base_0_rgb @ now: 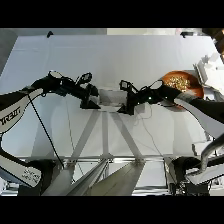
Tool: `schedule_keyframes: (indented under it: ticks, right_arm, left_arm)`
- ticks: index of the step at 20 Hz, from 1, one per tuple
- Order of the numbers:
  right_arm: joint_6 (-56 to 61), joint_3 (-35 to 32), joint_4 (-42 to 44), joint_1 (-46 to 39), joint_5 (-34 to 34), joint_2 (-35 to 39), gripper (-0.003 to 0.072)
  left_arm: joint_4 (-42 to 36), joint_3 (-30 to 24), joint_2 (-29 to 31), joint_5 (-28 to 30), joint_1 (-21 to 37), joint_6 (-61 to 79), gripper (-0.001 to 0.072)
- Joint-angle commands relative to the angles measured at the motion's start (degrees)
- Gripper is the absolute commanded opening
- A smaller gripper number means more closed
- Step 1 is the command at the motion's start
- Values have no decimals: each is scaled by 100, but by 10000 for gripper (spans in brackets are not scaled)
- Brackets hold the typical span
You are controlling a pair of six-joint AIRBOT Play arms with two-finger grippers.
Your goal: Fold the box and place the chain.
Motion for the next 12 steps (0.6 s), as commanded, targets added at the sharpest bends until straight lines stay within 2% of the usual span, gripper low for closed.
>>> schedule_keyframes:
  ticks: [1,12]
  right_arm:
    - [2,-2,4,2,0,0,516]
    - [2,-2,4,2,0,0,516]
  left_arm:
    - [98,2,9,2,-61,39,696]
    - [282,2,44,470,-254,-302,692]
